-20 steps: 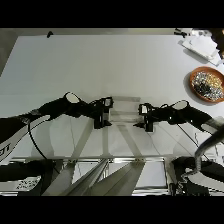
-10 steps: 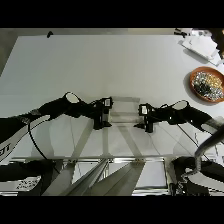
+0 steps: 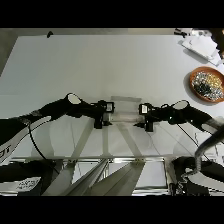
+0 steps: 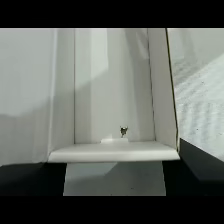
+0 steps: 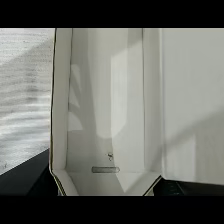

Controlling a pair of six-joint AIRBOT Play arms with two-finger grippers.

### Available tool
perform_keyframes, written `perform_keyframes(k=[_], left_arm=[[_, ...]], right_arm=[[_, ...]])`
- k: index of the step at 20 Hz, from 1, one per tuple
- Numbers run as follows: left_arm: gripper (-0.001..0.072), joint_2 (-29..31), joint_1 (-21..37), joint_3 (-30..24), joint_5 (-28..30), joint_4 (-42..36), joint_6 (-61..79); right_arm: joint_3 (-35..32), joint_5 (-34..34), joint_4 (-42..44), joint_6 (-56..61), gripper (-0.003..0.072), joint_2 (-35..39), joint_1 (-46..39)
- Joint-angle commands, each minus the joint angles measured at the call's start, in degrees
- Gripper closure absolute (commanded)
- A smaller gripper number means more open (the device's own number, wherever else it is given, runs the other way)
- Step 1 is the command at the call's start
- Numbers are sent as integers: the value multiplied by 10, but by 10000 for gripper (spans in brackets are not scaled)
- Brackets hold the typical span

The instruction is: Fold the box and place the chain.

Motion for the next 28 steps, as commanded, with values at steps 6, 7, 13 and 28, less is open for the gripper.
perform_keyframes(k=[6,7,13,28], left_arm=[[556,0,-8,0,12,2,26],[556,0,-7,0,6,2,26],[59,3,22,0,-35,-32,8],[226,-8,23,-10,-75,-80,11]], right_arm=[[0,2,0,0,221,0,1],[0,2,0,0,221,0,1],[0,2,0,0,221,0,1],[0,2,0,0,221,0,1]])
